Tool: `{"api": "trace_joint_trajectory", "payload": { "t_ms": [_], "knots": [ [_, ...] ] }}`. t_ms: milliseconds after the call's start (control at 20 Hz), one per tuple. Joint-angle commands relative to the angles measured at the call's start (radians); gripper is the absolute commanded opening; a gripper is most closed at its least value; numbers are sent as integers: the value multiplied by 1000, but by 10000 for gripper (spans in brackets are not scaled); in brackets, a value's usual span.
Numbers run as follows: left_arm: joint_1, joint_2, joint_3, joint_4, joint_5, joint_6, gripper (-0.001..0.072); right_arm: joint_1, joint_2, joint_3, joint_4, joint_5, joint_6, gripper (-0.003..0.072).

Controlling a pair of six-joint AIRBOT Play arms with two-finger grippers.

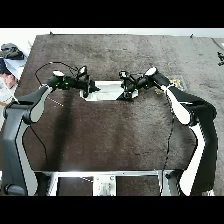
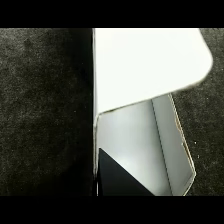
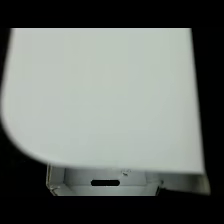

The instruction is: Fold the box and place the chain.

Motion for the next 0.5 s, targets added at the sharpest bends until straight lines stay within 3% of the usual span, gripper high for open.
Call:
{"api": "trace_joint_trajectory", "payload": {
  "t_ms": [0,450],
  "knots": [
    [0,0,0,-1,1,0,14,0,-1,0,1,0,0,318],
    [0,0,0,-1,-17,0,15,0,0,0,1,0,0,318]
  ]
}}
